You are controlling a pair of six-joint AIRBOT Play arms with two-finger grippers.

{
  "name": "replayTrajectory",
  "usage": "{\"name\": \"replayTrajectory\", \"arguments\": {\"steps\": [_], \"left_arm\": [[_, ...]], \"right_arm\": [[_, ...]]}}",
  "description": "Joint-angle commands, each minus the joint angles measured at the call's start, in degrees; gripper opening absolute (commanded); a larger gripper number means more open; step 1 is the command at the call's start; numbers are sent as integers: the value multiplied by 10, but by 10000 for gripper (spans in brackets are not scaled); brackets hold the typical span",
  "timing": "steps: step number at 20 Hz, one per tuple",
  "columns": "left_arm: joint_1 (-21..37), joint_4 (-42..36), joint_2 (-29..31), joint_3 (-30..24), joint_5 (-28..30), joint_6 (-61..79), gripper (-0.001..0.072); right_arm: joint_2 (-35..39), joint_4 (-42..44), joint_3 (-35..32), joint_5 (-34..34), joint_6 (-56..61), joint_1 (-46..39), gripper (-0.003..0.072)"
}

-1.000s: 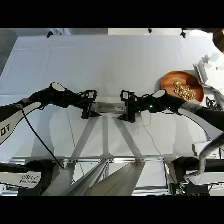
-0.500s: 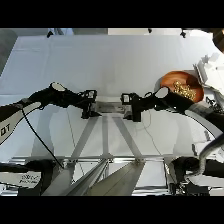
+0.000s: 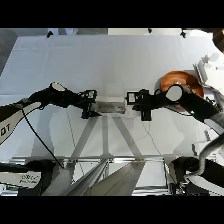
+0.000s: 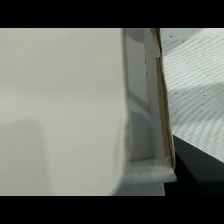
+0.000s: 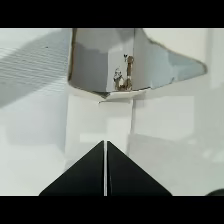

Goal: Fold the box and place the chain.

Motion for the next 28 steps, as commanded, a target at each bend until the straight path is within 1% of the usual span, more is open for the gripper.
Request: {"name": "replayTrajectory", "arguments": {"steps": [1, 3, 4, 6, 8, 12, 14, 15, 18, 22, 25, 28], "left_arm": [[0, 0, 0, 0, 0, 0, 276], [0, 0, 0, 0, 0, 0, 276], [0, 0, 0, 0, 0, 0, 276], [0, 0, 0, 0, 0, 0, 276], [0, 0, 0, 0, 0, 0, 276], [0, 0, 0, 0, 0, 0, 276], [0, 0, 0, 0, 0, 0, 276], [0, 0, 0, 0, 0, 0, 276], [0, 0, 0, 0, 0, 0, 276], [0, 0, 0, 0, 0, 0, 276], [0, 0, 0, 0, 0, 0, 276], [0, 0, 0, 0, 0, 0, 276]], "right_arm": [[30, 58, 0, 37, 20, 0, 9], [29, 131, 0, 26, 20, 8, 9], [28, 156, 0, 3, 20, 14, 9], [22, 200, 0, -70, 37, 24, 6], [-3, 236, 0, -134, 60, 28, 6], [-68, 313, 0, -208, 62, 28, 6], [-85, 349, 0, -249, 62, 28, 6], [-90, 352, 0, -259, 62, 28, 6], [-93, 340, 0, -250, 62, 28, 6], [-83, 315, 0, -192, 62, 28, 7], [-46, 249, 0, -161, 63, 28, 7], [19, 185, 0, -112, 63, 28, 7]]}}
